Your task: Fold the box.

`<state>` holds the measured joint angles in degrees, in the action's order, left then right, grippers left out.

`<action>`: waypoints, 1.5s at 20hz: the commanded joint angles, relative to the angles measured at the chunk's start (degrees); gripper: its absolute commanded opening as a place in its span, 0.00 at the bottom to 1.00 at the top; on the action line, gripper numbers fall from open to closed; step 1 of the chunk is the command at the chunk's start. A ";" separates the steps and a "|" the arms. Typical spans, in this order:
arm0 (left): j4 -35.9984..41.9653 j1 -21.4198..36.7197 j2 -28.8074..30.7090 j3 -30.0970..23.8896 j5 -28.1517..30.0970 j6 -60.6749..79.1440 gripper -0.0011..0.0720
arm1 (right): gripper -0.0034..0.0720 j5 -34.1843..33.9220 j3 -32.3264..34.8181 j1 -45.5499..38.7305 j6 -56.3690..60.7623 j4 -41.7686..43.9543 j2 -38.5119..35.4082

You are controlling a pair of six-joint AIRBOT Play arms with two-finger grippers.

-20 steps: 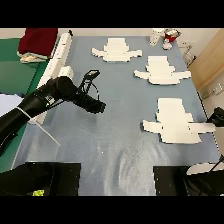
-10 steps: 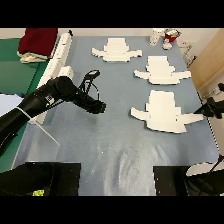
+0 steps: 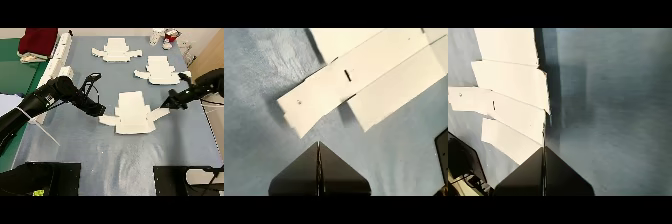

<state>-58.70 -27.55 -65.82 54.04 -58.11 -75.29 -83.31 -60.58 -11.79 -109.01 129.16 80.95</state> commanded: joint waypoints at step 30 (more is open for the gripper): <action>1.84 5.03 0.04 0.31 -9.55 -0.35 0.63 | 0.05 22.73 30.34 22.53 -3.85 3.34 -27.32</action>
<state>-57.36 -25.30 -65.80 54.17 -64.60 -75.99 -64.45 -33.98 8.14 -110.19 132.05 60.23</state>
